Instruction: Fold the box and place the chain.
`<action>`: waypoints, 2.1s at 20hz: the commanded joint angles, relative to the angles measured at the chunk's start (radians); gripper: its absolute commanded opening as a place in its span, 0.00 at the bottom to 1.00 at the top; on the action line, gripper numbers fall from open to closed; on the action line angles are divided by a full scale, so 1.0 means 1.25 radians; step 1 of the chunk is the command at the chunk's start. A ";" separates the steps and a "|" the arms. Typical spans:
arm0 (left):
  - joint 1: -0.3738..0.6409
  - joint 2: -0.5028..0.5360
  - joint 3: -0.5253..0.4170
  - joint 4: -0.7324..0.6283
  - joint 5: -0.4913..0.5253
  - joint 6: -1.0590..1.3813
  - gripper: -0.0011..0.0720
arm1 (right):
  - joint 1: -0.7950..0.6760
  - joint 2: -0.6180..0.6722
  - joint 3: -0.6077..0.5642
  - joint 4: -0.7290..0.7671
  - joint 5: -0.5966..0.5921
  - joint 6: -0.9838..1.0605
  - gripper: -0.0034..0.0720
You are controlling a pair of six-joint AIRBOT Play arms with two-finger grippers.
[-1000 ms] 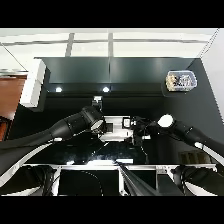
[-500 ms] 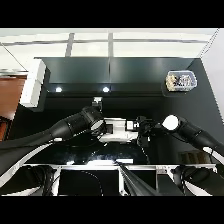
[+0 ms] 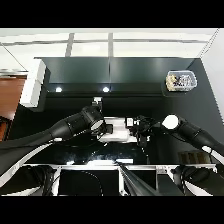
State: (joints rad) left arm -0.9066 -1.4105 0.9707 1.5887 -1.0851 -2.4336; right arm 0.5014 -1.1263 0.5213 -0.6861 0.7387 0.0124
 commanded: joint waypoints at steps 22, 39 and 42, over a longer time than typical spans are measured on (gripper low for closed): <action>0.000 0.000 0.000 0.000 0.012 -0.001 0.05 | -0.006 -0.023 0.002 0.124 -0.055 0.199 0.07; 0.000 0.000 0.000 0.000 0.011 -0.001 0.05 | -0.351 -0.006 -0.126 0.094 0.237 0.907 0.07; 0.000 0.000 0.000 0.000 0.011 -0.001 0.05 | -0.277 -0.067 -0.120 0.156 0.199 0.852 0.07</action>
State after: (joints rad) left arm -0.9070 -1.4105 0.9707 1.5879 -1.0725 -2.4340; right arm 0.0711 -1.1389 0.3721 -0.5999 1.0153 1.1603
